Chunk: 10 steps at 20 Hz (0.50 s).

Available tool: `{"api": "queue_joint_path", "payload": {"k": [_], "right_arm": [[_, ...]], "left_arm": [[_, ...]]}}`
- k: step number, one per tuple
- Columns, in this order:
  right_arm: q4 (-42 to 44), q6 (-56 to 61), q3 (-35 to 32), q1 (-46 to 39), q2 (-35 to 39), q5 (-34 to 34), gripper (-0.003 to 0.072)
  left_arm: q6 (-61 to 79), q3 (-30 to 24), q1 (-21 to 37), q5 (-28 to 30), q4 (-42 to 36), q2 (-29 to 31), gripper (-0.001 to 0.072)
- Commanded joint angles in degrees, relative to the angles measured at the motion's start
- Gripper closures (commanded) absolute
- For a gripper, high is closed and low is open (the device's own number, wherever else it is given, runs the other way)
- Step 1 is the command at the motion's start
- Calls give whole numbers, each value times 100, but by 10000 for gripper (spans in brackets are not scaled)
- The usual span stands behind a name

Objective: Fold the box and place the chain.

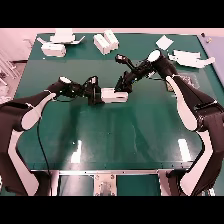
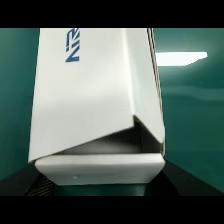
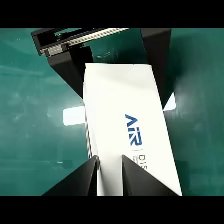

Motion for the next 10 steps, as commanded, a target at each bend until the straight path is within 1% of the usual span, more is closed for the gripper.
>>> {"api": "queue_joint_path", "payload": {"k": [1, 5, 10], "right_arm": [[-101, 7, -2, 31, 2, 37, 514], [-247, 11, -42, 31, 2, 37, 514], [-247, 22, -251, 31, 2, 81, 515]], "left_arm": [[0, -2, -4, -13, 2, 2, 193], [0, -2, -2, -13, 2, 2, 193], [2, -2, -2, -13, 2, 2, 193]]}}
